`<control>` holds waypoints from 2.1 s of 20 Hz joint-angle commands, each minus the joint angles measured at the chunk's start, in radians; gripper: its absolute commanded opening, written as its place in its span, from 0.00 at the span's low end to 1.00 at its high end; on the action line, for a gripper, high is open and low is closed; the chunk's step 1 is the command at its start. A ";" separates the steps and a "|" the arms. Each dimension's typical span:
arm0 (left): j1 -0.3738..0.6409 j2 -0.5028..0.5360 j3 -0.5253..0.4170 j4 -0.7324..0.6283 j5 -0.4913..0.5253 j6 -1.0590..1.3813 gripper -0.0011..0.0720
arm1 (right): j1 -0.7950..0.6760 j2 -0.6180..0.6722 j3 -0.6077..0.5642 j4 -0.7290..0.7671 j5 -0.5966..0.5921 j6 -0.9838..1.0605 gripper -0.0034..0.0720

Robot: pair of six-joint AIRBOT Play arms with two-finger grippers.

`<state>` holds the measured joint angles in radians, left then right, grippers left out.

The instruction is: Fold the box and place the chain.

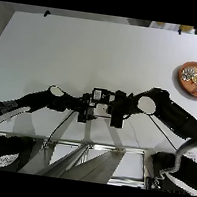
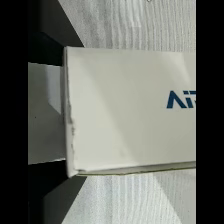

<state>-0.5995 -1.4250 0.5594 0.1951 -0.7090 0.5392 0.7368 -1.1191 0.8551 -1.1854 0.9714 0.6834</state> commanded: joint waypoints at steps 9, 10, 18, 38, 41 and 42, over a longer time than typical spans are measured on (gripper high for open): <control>0.001 0.001 0.000 0.000 0.002 -0.001 0.20 | -0.020 0.003 -0.077 0.069 -0.039 0.000 0.06; 0.001 0.001 0.000 0.000 0.001 -0.001 0.20 | -0.020 0.003 -0.079 0.070 -0.037 0.000 0.06; 0.001 0.001 0.000 0.000 0.002 -0.001 0.20 | -0.020 -0.033 -0.126 0.079 -0.067 0.000 0.06; 0.001 0.001 0.000 0.000 0.001 -0.001 0.20 | -0.207 0.235 -0.075 -0.286 -0.026 0.315 0.06; 0.000 0.001 0.000 0.000 0.001 -0.001 0.20 | -0.482 0.213 -0.077 -0.285 0.073 0.389 0.06; 0.000 0.001 0.000 0.000 0.000 -0.001 0.20 | -0.570 0.199 -0.079 -0.285 0.095 0.430 0.06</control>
<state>-0.5995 -1.4246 0.5594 0.1944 -0.7074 0.5388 0.3786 -0.9173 0.7769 -1.4357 0.9871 1.0092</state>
